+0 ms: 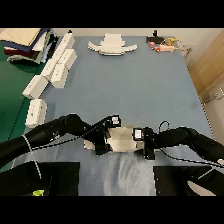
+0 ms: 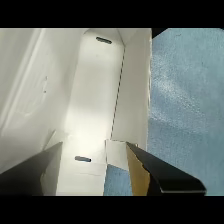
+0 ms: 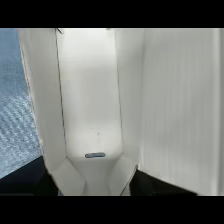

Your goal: Fold the box.

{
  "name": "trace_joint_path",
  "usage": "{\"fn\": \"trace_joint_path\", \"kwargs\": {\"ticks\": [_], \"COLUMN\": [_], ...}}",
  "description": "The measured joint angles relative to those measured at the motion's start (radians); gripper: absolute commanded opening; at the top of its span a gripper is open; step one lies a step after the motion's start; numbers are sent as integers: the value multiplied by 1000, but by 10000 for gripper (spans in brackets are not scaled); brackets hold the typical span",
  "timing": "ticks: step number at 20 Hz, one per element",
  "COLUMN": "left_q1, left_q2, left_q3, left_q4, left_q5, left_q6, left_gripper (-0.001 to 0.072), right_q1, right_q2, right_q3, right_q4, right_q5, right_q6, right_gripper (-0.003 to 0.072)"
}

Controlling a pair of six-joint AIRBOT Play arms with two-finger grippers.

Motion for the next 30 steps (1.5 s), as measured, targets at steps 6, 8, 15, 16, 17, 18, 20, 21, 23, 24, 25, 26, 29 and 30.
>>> {"fn": "trace_joint_path", "kwargs": {"ticks": [6,8,15,16,17,18,20,21,23,24,25,26,29,30], "left_q1": [26,44,177,207,234,265,325,353,412,441,466,489,528,534], "left_q2": [22,47,172,189,203,217,242,252,266,270,273,275,278,279], "left_q3": [0,0,0,0,0,-2,-6,-13,-37,-56,-76,-98,-149,-160], "left_q4": [51,71,135,140,142,144,154,162,184,196,203,209,218,220], "left_q5": [-51,-74,-223,-245,-264,-285,-308,-321,-329,-332,-335,-335,-327,-325], "left_q6": [-98,-131,-330,-381,-425,-468,-538,-570,-633,-668,-698,-728,-800,-819], "left_gripper": [105,105,13,13,13,13,12,12,12,12,12,12,12,12], "right_q1": [0,0,0,0,0,0,0,0,0,0,0,0,0,0], "right_q2": [0,0,0,0,0,0,0,0,0,0,0,0,0,0], "right_q3": [0,0,0,0,0,0,0,0,0,0,0,0,0,0], "right_q4": [0,0,0,0,0,0,0,0,0,0,0,0,0,0], "right_q5": [0,0,0,0,0,0,0,0,0,0,0,0,0,0], "right_q6": [0,0,0,0,0,0,0,0,0,0,0,0,0,0], "right_gripper": [461,461,461,461,461,462,461,461,462,462,461,462,461,461]}}
